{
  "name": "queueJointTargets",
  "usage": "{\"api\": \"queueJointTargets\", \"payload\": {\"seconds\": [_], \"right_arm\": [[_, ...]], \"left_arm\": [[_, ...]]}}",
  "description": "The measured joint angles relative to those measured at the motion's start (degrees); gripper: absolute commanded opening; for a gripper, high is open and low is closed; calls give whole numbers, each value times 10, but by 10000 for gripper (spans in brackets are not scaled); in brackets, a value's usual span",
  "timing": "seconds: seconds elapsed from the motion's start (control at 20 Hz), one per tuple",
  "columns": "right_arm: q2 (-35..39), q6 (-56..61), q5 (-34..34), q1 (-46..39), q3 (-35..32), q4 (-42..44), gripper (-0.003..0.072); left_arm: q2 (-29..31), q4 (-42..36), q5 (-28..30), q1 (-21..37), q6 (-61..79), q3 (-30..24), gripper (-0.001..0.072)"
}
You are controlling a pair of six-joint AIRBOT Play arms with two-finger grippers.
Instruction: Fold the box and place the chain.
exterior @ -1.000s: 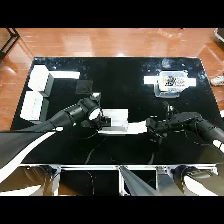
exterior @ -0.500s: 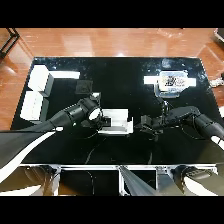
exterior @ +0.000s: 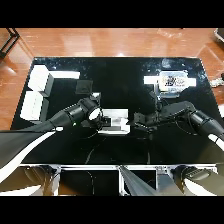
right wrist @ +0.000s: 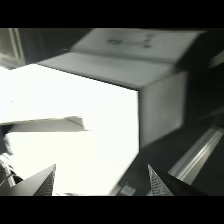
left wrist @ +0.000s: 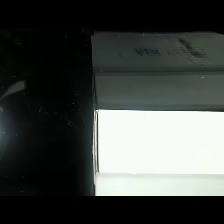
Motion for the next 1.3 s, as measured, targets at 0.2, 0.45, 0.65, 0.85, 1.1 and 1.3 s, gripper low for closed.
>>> {"api": "queueJointTargets", "payload": {"seconds": [0.2,0.45,0.65,0.85,1.1,1.3], "right_arm": [[-15,29,21,40,17,-4,698],[-33,83,48,80,43,-55,621],[-39,113,63,101,61,-89,600],[-40,124,68,107,70,-104,458],[-40,137,70,118,75,-135,375],[-43,177,71,145,88,-197,360]], "left_arm": [[0,0,0,0,0,0,20],[0,0,0,0,2,0,20],[0,0,0,0,3,0,20],[0,0,-1,0,4,0,20],[0,0,-1,0,4,0,20],[0,0,-1,0,5,0,20]]}}
